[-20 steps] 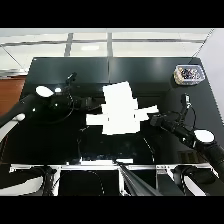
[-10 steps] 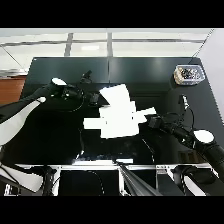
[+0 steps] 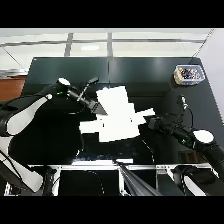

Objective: Fold the box and place the chain.

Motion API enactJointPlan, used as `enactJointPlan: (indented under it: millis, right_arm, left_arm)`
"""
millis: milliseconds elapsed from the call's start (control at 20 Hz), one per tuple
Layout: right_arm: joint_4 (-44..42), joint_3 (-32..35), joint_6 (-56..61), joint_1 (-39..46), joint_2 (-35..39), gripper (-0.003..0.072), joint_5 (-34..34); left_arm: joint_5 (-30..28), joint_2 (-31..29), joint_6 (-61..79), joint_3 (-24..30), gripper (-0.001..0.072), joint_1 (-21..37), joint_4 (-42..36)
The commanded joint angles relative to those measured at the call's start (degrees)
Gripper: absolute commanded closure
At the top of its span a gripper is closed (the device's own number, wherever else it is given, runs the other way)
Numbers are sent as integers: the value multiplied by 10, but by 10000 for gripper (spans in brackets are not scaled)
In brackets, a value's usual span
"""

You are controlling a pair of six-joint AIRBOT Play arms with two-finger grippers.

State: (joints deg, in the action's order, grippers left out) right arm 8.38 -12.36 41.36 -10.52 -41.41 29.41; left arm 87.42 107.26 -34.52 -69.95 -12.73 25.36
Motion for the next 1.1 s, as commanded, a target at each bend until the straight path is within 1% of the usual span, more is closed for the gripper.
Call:
enactJointPlan:
  millis: [0, 100, 150, 300, 350, 400, 450, 500, 550, 600, 700, 750, 800, 900, 1000, 1050]
  right_arm:
    - [5, 0, 0, 0, 0, 675, 0]
    - [5, 0, 0, 0, 0, 675, 0]
    - [5, 0, 0, 0, 0, 675, 0]
    - [4, 0, 1, 0, 0, 672, 4]
    - [4, 0, 4, 0, 0, 511, 4]
    - [5, 0, 11, 0, 0, 216, 3]
    - [4, 0, 15, 3, 0, 18, 3]
    - [4, -3, 15, 8, 0, 15, 7]
    - [6, -9, 14, 19, 1, 16, 24]
    - [26, -17, 14, 33, 1, 16, 49]
    - [104, -42, 14, 65, 1, 16, 109]
    - [149, -58, 15, 80, 1, 16, 135]
    - [184, -77, 15, 94, 1, 16, 160]
    - [190, -109, 15, 118, 1, 17, 184]
    - [185, -126, 15, 123, 1, 17, 178]
    - [178, -129, 15, 123, 1, 16, 164]
  left_arm:
    - [12, 2, 27, -2, 315, 0, 19]
    - [9, 2, 35, -2, 449, 0, 19]
    - [4, 2, 35, -2, 461, 0, 19]
    - [-5, 2, 36, -2, 671, 0, 14]
    - [-4, 2, 37, -2, 683, 0, 11]
    - [-2, 2, 37, -2, 684, 0, 10]
    - [-2, 1, 35, -2, 684, 0, 10]
    - [-5, -3, 23, -2, 685, 0, 10]
    - [-11, -10, -1, -2, 685, 1, 11]
    - [-12, -21, -13, -2, 686, 2, 11]
    - [-21, -57, -12, 0, 688, 0, 32]
    - [-42, -83, -8, 10, 688, -5, 50]
    - [-78, -116, 18, 34, 688, -12, 49]
    - [-170, -188, 122, 112, 688, -32, 14]
    - [-296, -261, 215, 198, 686, -55, 10]
    - [-327, -285, 278, 228, 686, -64, 10]
